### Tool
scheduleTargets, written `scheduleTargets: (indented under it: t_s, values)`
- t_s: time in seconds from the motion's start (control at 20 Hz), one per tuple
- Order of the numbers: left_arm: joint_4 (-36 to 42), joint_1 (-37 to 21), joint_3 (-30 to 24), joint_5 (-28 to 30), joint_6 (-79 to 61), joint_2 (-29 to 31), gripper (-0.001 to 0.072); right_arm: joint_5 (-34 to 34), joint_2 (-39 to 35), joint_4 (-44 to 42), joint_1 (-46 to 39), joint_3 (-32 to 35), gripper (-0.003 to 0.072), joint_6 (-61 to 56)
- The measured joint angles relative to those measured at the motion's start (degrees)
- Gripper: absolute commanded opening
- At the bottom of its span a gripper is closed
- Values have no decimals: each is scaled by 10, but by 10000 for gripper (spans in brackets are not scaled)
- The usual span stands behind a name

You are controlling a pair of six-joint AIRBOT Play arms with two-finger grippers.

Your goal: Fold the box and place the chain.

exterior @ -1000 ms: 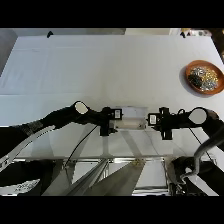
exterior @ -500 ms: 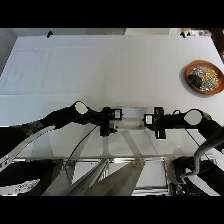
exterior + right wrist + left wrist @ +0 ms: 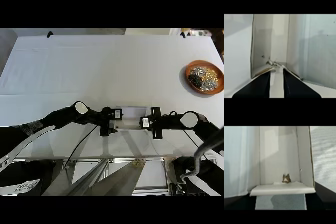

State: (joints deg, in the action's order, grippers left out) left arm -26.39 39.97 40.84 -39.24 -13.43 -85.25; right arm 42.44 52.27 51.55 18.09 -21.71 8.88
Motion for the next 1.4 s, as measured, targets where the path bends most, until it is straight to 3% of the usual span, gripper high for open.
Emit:
scheduleTargets:
  t_s: [0.15, 0.3, 0.4, 0.5, 0.7, 0.75, 0.8, 0.95, 1.2, 1.4]
  values:
    - [0, 0, 0, 0, 0, 0, 50, -13, 0, -15, 3, 2, 166, 0]
    - [0, 0, 0, 0, 0, 0, 50, -22, 3, -33, 5, 8, 274, 0]
    - [0, 0, 0, 0, 0, 0, 50, -28, 12, -48, 8, 12, 429, 0]
    - [0, 0, 0, 0, 0, 0, 50, -36, 21, -57, 16, 14, 479, 1]
    - [0, 0, 0, 0, 0, 0, 50, -44, 33, -66, 28, 16, 480, 2]
    - [0, 0, 0, 0, 0, 0, 50, -45, 35, -67, 29, 16, 470, 1]
    - [0, 0, 0, 0, 0, 0, 50, -46, 36, -67, 30, 16, 414, 0]
    - [0, 0, 0, 0, -1, 0, 50, -46, 32, -56, 32, 16, 42, -43]
    - [0, 0, 0, 0, -1, 0, 50, -38, -24, 49, 25, 16, 21, -215]
    - [0, 0, 0, 0, 0, 0, 50, -14, -99, 147, -30, 16, 21, -446]
